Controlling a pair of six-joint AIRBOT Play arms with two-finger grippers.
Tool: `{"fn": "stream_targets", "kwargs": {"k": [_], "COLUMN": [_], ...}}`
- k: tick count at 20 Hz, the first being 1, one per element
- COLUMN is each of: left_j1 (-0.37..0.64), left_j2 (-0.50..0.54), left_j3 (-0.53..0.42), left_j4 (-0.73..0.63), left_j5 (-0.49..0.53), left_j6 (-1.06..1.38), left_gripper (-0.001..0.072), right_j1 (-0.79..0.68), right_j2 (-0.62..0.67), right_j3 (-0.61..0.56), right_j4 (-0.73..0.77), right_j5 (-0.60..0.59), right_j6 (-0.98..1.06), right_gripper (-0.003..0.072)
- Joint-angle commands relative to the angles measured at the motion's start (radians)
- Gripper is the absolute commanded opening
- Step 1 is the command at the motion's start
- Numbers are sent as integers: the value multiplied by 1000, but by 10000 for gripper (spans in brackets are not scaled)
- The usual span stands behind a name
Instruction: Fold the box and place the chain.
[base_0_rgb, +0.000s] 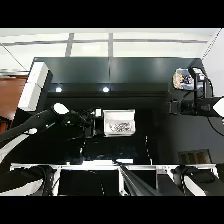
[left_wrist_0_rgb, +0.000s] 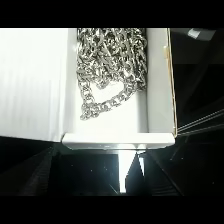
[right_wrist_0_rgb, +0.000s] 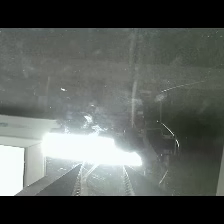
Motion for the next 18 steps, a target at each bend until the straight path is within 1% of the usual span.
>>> {"fn": "stream_targets", "kwargs": {"k": [1, 4, 8, 10, 13, 15, 16, 17, 18], "left_j1": [-5, -10, -44, -55, -56, -57, -57, -57, -57], "left_j2": [-2, -2, -2, -2, -2, -2, -2, -2, -2], "left_j3": [1, 1, 1, 1, 1, 1, 1, 1, 1], "left_j4": [54, 54, 42, 11, -34, -34, -34, -34, -34], "left_j5": [-1, -2, 8, 8, 45, 50, 50, 50, 54], "left_j6": [-73, -85, -85, -85, -85, -85, -85, -84, -77], "left_gripper": [717, 717, 717, 717, 717, 709, 683, 589, 436], "right_j1": [0, 0, 0, 0, 0, 2, 9, 18, 31], "right_j2": [-1, -1, -1, -1, -1, -13, -24, -39, -58], "right_j3": [0, 0, 0, 0, 0, -1, -2, -3, -3], "right_j4": [0, 0, 0, 0, 0, 9, 9, 16, 39], "right_j5": [1, 0, 0, 0, 0, 0, -10, -30, -66], "right_j6": [0, 0, 0, 0, 0, -1, -2, -2, -2], "right_gripper": [315, 315, 315, 315, 315, 315, 315, 315, 316]}}
